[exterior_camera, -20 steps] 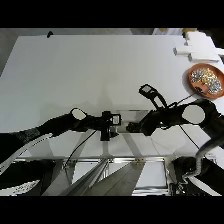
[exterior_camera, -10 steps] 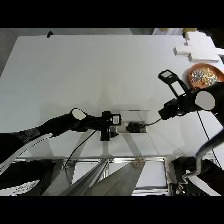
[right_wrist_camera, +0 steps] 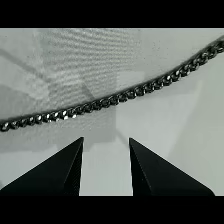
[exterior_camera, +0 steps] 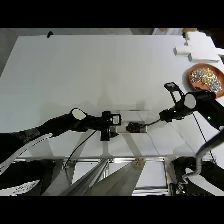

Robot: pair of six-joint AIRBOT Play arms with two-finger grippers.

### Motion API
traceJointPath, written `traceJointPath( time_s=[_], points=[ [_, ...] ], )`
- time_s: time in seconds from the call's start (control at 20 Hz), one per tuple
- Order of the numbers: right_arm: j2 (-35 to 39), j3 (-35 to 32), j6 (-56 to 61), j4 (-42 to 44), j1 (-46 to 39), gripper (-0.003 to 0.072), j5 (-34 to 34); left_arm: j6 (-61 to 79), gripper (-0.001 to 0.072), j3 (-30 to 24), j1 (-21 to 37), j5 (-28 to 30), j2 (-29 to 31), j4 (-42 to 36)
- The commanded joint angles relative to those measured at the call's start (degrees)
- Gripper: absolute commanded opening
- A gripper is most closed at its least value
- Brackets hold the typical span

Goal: Fold the box and place the chain.

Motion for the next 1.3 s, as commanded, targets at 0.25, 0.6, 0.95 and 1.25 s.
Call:
traceJointPath(
  time_s=[0.25, 0.6, 0.95, 1.25],
  points=[
    [-3.21, -1.11, 3.17, 0.24, -0.28, 0.0276, -5.79, 0.0, 0.0323, 0.04, -0.04, 0.0, 0.04, 0.02],
    [-6.73, -1.11, 3.1, 0.28, -0.28, 0.0128, -6.56, 0.0, 0.0323, 0.04, -0.04, 0.02, 0.04, 0.02],
    [-1.01, -1.11, 1.38, 1.27, 1.51, 0.0017, -3.85, 0.0, 0.0323, 0.04, -0.04, 0.02, 0.04, 0.02],
    [12.76, -1.11, -0.35, 2.23, 5.99, 0.0017, 1.88, 0.0, 0.0323, 0.04, -0.09, 0.0, 0.04, 0.0]
  ],
)
